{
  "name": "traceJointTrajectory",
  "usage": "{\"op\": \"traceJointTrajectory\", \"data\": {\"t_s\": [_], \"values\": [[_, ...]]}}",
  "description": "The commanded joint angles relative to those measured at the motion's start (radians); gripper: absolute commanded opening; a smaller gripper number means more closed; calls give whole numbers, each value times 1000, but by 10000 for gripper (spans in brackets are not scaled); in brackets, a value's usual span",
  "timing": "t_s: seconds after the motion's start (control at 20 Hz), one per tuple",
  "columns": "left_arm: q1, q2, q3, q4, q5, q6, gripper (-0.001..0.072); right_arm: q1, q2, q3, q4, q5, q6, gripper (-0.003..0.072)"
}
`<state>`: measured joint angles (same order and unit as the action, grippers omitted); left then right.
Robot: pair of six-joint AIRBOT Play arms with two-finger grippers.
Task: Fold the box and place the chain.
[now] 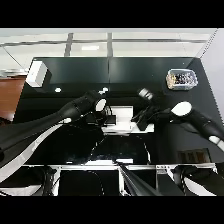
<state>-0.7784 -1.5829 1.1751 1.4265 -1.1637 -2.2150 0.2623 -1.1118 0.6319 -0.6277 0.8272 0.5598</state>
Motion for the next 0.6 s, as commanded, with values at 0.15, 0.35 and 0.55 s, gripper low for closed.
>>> {"op": "traceJointTrajectory", "data": {"t_s": [0.15, 0.35, 0.55], "values": [[0, -17, -1, -3, 3, -18, 29, -508, 84, 3, -220, 256, 590, 15], [0, -16, -1, -3, 2, -17, 28, -603, 43, -125, -159, 261, 669, 14], [0, -16, -1, -3, 3, -17, 29, -435, -102, -180, 33, 274, 538, 15]]}}
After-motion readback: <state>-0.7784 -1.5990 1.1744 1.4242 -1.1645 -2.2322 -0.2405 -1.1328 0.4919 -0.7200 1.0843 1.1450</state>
